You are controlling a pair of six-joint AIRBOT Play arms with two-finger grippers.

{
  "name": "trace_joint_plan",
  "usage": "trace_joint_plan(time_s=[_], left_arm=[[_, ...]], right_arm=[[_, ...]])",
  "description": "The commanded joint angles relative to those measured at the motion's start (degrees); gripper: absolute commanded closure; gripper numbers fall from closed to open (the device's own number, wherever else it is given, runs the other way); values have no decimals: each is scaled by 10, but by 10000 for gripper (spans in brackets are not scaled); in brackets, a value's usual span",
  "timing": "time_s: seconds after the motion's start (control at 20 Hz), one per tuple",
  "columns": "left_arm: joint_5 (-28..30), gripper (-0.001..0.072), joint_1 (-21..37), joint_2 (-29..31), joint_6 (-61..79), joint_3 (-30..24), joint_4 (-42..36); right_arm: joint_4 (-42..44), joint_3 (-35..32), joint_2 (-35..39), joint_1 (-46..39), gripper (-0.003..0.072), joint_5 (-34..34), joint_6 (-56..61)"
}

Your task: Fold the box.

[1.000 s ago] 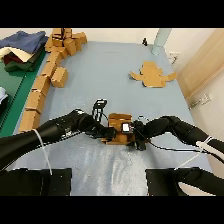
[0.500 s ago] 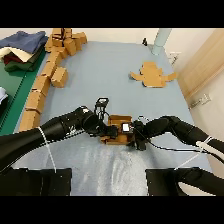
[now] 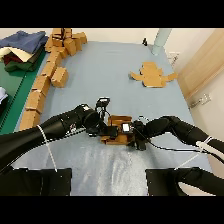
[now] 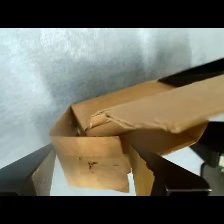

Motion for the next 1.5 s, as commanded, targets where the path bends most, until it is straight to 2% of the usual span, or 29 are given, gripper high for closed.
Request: trace_joint_plan(time_s=[0.0,0.45,0.55,0.7,0.8,1.0,1.2,1.45], left_arm=[[-63,8,13,0,16,17,-1],[-169,9,43,0,125,80,3],[-178,9,47,3,126,87,25],[-189,9,87,29,129,87,54],[-213,9,139,52,151,85,54],[-216,9,233,96,173,52,54],[-225,9,248,98,210,27,74],[-198,9,248,98,210,8,79]], right_arm=[[0,0,0,0,184,0,0],[0,0,0,0,184,0,0],[0,0,0,0,184,0,0],[0,0,0,0,184,0,0],[0,0,0,0,184,0,0],[0,0,0,0,184,0,0],[0,0,0,0,184,0,0],[0,0,0,0,184,0,0]])
